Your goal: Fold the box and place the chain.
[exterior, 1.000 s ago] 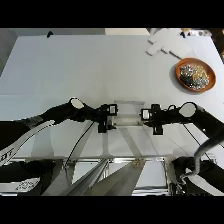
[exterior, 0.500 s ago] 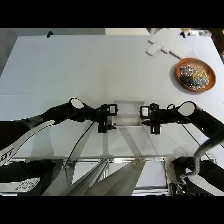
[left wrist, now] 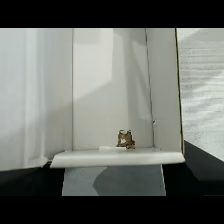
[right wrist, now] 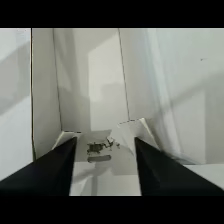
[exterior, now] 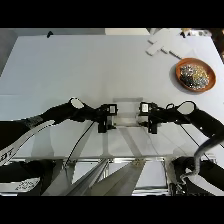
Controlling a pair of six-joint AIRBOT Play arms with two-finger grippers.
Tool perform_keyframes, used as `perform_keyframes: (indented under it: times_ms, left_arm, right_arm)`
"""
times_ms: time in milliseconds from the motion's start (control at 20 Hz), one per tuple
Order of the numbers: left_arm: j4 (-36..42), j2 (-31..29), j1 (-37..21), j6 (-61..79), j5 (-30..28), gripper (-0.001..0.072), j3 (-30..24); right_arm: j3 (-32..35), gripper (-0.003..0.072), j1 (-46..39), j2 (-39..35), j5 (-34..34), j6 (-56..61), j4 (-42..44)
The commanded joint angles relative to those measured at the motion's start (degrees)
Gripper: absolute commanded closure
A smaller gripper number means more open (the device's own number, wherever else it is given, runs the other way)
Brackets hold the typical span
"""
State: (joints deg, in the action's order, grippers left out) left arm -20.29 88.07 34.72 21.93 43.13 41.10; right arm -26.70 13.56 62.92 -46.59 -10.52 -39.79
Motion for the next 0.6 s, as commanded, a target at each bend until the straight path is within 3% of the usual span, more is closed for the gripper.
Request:
perform_keyframes:
  times_ms: [0, 250, 300, 400, 450, 550]
  left_arm:
    - [-0.07, -0.04, 0.00, 0.07, -0.02, 0.0700, -0.02]
    - [-0.04, -0.04, 0.00, 0.07, -0.02, 0.0700, -0.02]
    - [-0.04, -0.04, 0.00, 0.07, -0.02, 0.0700, -0.02]
    - [-0.04, -0.04, 0.02, 0.07, -0.02, 0.0700, -0.02]
    - [-0.04, -0.04, 0.00, 0.07, -0.02, 0.0700, -0.02]
    - [-0.04, -0.04, 0.02, 0.07, -0.02, 0.0700, -0.02]
  right_arm:
    - [0.26, 0.0106, 0.07, 0.09, 0.22, 1.29, 0.98]
    - [0.28, 0.0113, 0.00, -1.11, 2.23, 15.15, -0.59]
    - [0.28, 0.0180, 0.00, -2.51, 2.75, 19.26, -1.68]
    - [0.28, 0.0556, 0.00, -6.97, 2.69, 25.62, -6.93]
    - [0.28, 0.0668, 0.00, -9.70, 3.04, 28.65, -10.01]
    - [0.26, 0.0667, 0.00, -14.80, 6.60, 43.52, -15.74]
